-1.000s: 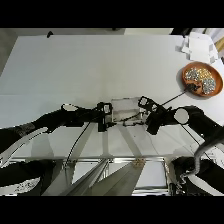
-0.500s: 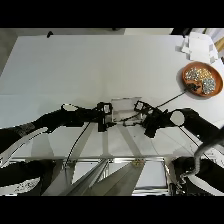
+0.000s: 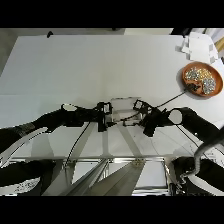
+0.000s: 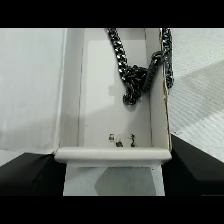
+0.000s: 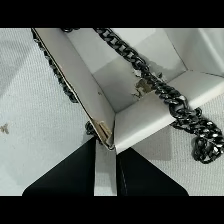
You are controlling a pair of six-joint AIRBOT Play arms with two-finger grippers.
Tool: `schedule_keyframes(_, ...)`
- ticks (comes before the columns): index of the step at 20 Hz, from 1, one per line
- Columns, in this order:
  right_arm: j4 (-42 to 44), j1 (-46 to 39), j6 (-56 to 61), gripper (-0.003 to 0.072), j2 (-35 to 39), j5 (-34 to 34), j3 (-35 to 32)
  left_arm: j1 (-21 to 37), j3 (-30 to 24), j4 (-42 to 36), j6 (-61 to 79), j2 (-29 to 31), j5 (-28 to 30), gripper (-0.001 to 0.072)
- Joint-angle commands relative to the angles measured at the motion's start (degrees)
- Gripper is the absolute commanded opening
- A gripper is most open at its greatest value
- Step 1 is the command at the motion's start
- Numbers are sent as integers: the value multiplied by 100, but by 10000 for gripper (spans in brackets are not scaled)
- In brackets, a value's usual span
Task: Fold the box and place the chain.
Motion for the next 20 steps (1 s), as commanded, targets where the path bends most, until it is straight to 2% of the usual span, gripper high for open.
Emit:
schedule_keyframes(1,-332,2,160,18,236,339,0,-2,-2,2,2,0,-9,209)
schedule_keyframes(5,-931,-2,603,18,986,682,2,-2,-2,2,2,0,-11,209)
schedule_keyframes(12,-868,-2,1075,18,2599,997,48,-2,-2,2,2,0,-9,209)
schedule_keyframes(15,-619,-2,1187,18,3150,999,446,-2,-2,2,2,0,-9,209)
schedule_keyframes(20,317,0,1161,17,3274,638,1482,-2,-2,0,2,0,-9,209)
